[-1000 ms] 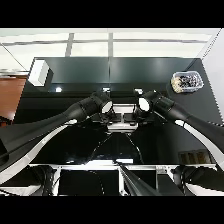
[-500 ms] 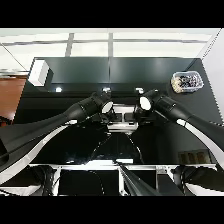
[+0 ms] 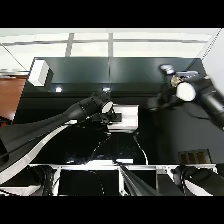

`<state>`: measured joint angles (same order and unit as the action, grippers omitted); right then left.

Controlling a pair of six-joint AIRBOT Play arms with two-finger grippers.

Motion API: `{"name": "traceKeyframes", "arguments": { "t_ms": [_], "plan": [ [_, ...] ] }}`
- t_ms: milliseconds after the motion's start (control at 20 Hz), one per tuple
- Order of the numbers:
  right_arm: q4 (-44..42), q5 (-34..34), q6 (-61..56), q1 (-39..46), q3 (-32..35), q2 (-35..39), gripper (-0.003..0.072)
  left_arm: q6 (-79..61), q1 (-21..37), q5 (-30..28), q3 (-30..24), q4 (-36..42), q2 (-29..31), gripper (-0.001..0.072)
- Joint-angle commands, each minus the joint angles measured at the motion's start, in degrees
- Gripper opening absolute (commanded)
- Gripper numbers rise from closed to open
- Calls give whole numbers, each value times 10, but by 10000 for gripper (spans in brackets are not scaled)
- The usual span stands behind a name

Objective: Fold the box and place the chain.

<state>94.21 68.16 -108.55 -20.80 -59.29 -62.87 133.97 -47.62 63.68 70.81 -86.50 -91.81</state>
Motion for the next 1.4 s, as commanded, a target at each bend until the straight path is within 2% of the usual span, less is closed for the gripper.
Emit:
{"name": "traceKeyframes", "arguments": {
  "t_ms": [0, 100, 200, 400, 450, 550, 650, 800, 850, 900, 950, 1000, 1050, 1200, 1350],
  "plan": [
    [168, -126, 15, 115, 23, 18, 720, 0, 0, 0, 0, 0, 0, 26],
    [130, -226, 15, 200, 25, -26, 720, 0, 0, -2, 0, 0, 0, 26],
    [77, -270, 15, 264, -9, -99, 720, 0, 0, -2, 0, 0, 0, 26],
    [-7, -198, 28, 319, -186, -279, 720, 0, 0, -2, 0, 0, 0, 26],
    [-21, -177, 43, 323, -229, -316, 628, 0, 0, -2, 0, 0, 0, 26],
    [-24, -141, 47, 325, -296, -376, 620, 0, 0, -1, 0, 0, 0, 26],
    [-21, -124, 47, 327, -328, -414, 620, 0, 0, -1, 0, 0, 0, 26],
    [-21, -129, 47, 331, -330, -443, 607, 0, 0, 0, 0, 0, 0, 26],
    [-23, -129, 47, 333, -330, -450, 518, 0, 0, 0, 0, 0, 0, 26],
    [-25, -133, 50, 335, -330, -453, 393, 0, 0, 0, 0, 0, 0, 26],
    [-25, -137, 66, 335, -331, -451, 118, 0, 0, 0, 0, 0, 0, 26],
    [-25, -132, 85, 334, -337, -448, 54, 0, 0, 0, 0, 0, 0, 26],
    [-25, -122, 107, 334, -349, -442, 0, 0, 0, 0, 0, 0, 0, 26],
    [-25, -102, 132, 335, -379, -401, 11, 0, 0, 0, 0, 0, 0, 26],
    [-40, -91, 168, 335, -380, -331, 10, 0, 0, 0, 0, 0, 0, 26]
  ]
}}
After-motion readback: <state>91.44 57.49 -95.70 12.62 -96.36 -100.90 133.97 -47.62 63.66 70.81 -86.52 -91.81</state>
